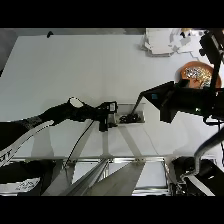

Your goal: Fold the box and place the chain.

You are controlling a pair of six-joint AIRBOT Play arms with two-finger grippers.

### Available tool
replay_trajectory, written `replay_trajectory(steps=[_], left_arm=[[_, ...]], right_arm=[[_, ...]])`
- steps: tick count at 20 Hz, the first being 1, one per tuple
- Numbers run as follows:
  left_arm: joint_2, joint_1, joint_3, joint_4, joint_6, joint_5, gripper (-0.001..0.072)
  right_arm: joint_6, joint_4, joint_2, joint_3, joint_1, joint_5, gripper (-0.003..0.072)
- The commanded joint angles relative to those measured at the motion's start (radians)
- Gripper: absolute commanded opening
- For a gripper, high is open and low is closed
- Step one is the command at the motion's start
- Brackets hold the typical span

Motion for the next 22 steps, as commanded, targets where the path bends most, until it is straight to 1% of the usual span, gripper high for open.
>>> replay_trajectory(steps=[1,5,10,11,14,17,18,19,21,22], left_arm=[[0.000,0.000,0.000,0.000,0.000,0.000,0.0254],[0.000,0.000,0.000,0.000,0.000,0.000,0.0254],[0.000,0.000,0.000,0.000,0.000,0.000,0.0254],[0.000,0.000,0.000,0.000,0.000,0.000,0.0254],[0.000,0.000,0.000,0.000,0.000,0.000,0.0254],[0.000,0.000,0.000,0.000,0.000,0.000,0.0254],[0.000,0.000,0.000,0.000,0.000,0.000,0.0254],[0.000,0.000,0.000,0.000,0.000,0.000,0.0254],[0.000,0.000,0.000,0.000,0.000,0.000,0.0254],[0.000,0.000,0.000,0.000,0.000,0.000,0.0254]], right_arm=[[-0.021,0.010,-0.043,-0.042,0.001,-0.008,0.0018],[-0.094,0.021,-0.103,-0.166,0.002,-0.010,0.0018],[-0.315,0.163,-0.200,-0.275,0.002,-0.011,0.0019],[-0.344,0.187,-0.227,-0.282,0.002,-0.011,0.0019],[-0.354,0.193,-0.304,-0.282,0.003,-0.035,0.0019],[-0.386,0.188,-0.376,-0.282,0.052,-0.057,0.0019],[-0.388,0.188,-0.394,-0.282,0.074,-0.075,0.0032],[-0.386,0.188,-0.406,-0.282,0.093,-0.108,0.0097],[-0.378,0.190,-0.410,-0.281,0.109,-0.184,0.0111],[-0.363,0.189,-0.409,-0.278,0.109,-0.203,0.0114]])
